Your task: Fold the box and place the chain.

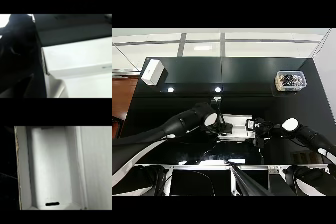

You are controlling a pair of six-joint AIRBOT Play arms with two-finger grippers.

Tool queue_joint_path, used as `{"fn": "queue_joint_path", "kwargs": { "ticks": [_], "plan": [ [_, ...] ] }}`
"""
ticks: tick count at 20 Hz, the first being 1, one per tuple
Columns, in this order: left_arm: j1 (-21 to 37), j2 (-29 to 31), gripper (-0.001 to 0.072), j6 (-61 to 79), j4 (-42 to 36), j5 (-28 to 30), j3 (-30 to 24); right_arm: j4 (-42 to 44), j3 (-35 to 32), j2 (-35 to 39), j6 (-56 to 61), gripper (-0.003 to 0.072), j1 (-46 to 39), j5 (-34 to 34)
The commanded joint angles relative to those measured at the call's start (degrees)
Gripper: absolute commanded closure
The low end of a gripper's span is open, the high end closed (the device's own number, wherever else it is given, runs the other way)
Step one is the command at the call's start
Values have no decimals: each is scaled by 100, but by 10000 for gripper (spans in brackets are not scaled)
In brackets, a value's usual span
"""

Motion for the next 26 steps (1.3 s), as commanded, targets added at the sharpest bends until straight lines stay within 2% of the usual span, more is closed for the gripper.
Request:
{"fn": "queue_joint_path", "kwargs": {
  "ticks": [1,3,7,12,14,20,21,22,24,26],
  "plan": [
    [-280,-238,314,-748,619,-472,313,0,-4,-4,2,272,0,0],
    [-319,-468,314,-957,708,-857,525,0,-4,-4,2,272,0,0],
    [-315,-721,314,-988,560,-813,774,0,-4,-4,4,272,0,7],
    [-306,-815,315,-1276,470,-772,776,0,-4,-4,4,272,0,4],
    [-286,-815,445,-1287,466,-713,776,0,-4,-4,7,272,0,4],
    [-289,-828,445,-1287,428,-678,772,0,-4,-4,7,271,0,2],
    [-289,-833,486,-1290,428,-678,772,0,-4,-4,7,272,0,2],
    [-284,-839,603,-1292,426,-680,772,0,-4,-4,7,272,0,2],
    [-275,-837,685,-1300,424,-673,772,0,-4,-4,7,272,0,2],
    [-275,-837,684,-1300,426,-669,774,2,-4,-4,7,272,0,2]
  ]
}}
